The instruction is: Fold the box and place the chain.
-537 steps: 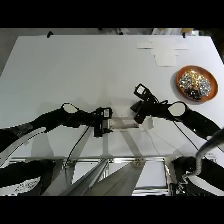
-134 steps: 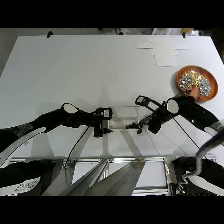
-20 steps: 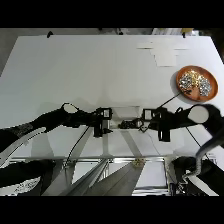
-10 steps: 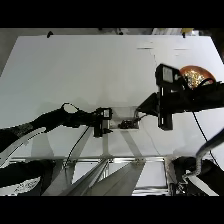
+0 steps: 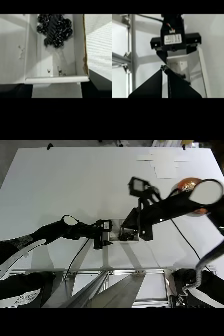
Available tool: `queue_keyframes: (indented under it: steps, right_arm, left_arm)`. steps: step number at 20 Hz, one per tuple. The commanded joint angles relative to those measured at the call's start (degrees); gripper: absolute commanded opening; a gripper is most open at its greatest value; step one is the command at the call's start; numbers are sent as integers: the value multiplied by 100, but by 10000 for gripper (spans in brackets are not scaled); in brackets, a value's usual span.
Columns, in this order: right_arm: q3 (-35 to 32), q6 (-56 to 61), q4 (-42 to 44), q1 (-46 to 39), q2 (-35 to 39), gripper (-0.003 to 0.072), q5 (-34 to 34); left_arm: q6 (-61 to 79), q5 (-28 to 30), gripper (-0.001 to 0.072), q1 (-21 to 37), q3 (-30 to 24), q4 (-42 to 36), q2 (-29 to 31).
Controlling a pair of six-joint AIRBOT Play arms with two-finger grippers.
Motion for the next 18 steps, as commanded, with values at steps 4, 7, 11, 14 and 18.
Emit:
queue_keyframes:
  steps: [4, 7, 11, 14, 18]
  right_arm:
    - [-286, 136, -409, 385, -772, 67, -444]
    - [-350, 136, -407, 590, -820, 72, -879]
    - [-345, 234, -409, 538, -697, 202, -824]
    - [-345, 192, -444, 94, -295, 195, -616]
    - [-348, 190, -997, -824, 393, 74, -439]
  left_arm:
    - [0, 0, 171, 2, -2, 2, 2]
    - [0, 0, 171, 2, -2, 2, 2]
    - [0, -2, 171, 2, -2, 2, 2]
    - [0, 0, 171, 2, -2, 2, 2]
    - [2, 0, 171, 2, -2, 2, 2]
